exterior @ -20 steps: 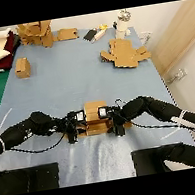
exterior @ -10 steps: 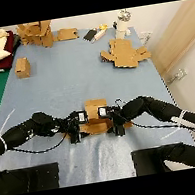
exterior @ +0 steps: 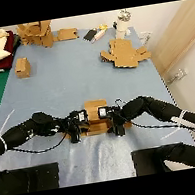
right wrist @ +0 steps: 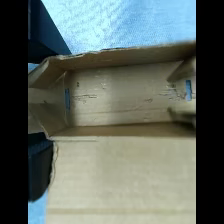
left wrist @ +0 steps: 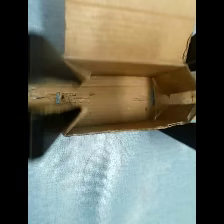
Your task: Fold the box.
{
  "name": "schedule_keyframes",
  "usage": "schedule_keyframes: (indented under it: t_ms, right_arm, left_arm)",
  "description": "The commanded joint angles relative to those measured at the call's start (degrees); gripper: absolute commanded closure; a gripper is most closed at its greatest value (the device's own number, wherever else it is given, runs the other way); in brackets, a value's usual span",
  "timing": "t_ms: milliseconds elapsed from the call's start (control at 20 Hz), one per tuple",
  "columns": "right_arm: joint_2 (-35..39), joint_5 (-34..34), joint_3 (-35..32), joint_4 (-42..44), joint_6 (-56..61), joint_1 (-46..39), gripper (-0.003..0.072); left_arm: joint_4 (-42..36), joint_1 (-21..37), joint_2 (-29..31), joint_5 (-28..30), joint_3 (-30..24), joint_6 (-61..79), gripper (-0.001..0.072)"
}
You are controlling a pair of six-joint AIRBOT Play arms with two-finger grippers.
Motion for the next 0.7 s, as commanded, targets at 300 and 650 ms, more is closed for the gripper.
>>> schedule_keyframes:
  t_ms: [300,650]
  right_arm:
    - [0.02,0.02,-0.04,0.02,0.07,0.0,0.0189]
    - [0.02,0.04,-0.04,0.02,0.07,0.0,0.0189]
  left_arm:
    - [36.74,0.11,10.62,-0.92,0.0,-41.16,0.0697]
    - [71.12,12.07,27.3,-11.54,-0.02,-129.57,0.0698]
